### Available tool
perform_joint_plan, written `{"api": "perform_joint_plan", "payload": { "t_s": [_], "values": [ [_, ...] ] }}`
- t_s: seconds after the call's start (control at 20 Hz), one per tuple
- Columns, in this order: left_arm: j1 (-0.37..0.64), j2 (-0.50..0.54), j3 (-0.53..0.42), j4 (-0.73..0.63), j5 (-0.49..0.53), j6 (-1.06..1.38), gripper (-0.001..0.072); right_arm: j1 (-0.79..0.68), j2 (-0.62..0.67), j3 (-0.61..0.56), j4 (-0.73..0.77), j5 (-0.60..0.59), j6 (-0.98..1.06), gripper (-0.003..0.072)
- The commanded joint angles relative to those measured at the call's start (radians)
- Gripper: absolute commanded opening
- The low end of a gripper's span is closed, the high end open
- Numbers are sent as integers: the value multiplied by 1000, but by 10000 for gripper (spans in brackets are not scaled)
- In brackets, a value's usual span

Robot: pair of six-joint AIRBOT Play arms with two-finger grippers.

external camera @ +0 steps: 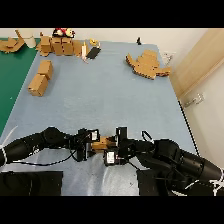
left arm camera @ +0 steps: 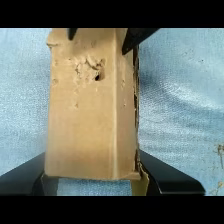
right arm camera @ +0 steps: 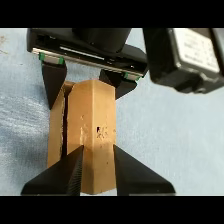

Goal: Fold the box.

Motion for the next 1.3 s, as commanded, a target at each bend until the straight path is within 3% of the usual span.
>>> {"api": "perform_joint_plan", "payload": {
  "t_s": [0.0, 0.15, 0.25, 0.35, 1.25],
  "values": [
    [0, 0, 1, 0, 0, 1, 494, 0, -3, 1, -1, 1, 1, 274],
    [0, 0, 1, 0, 0, 1, 494, 0, -23, 1, 0, 1, 1, 194],
    [0, 0, 1, 0, 0, 1, 494, 0, -33, 1, 0, 2, 1, 192],
    [0, 0, 1, 0, 0, 1, 494, 0, -34, 1, 0, 1, 1, 143],
    [0, 0, 1, 0, 0, 1, 494, 2, -39, -1, 124, -91, 0, 143]
  ]
}}
